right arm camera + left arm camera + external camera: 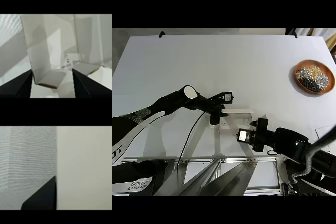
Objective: Fold the box and place the chain.
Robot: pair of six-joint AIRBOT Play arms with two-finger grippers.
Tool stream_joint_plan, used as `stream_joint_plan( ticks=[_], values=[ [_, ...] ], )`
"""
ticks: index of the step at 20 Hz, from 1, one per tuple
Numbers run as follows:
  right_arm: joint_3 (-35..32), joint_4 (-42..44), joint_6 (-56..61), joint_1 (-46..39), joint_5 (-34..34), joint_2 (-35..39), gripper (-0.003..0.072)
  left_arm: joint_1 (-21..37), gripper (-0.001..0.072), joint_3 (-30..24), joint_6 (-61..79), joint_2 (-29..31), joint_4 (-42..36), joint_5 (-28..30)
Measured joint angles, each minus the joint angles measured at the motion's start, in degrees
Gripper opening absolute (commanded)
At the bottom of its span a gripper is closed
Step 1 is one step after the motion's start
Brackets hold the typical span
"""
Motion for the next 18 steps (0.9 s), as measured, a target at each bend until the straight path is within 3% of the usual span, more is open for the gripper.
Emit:
stream_joint_plan(
  ticks=[13,14,18],
  values=[
    [0.8,10.6,-8.0,-10.9,-4.0,0.0,0.0573,0.0,0.001,0.0,0.0,0.0,0.0,0.0],
    [0.8,11.7,-9.4,-11.8,-4.1,0.0,0.064,0.0,0.001,0.0,0.0,0.0,0.0,0.0],
    [0.8,19.2,-18.8,-15.2,-4.3,0.0,0.0686,0.0,0.001,0.0,0.0,0.0,0.0,0.0]
  ],
)
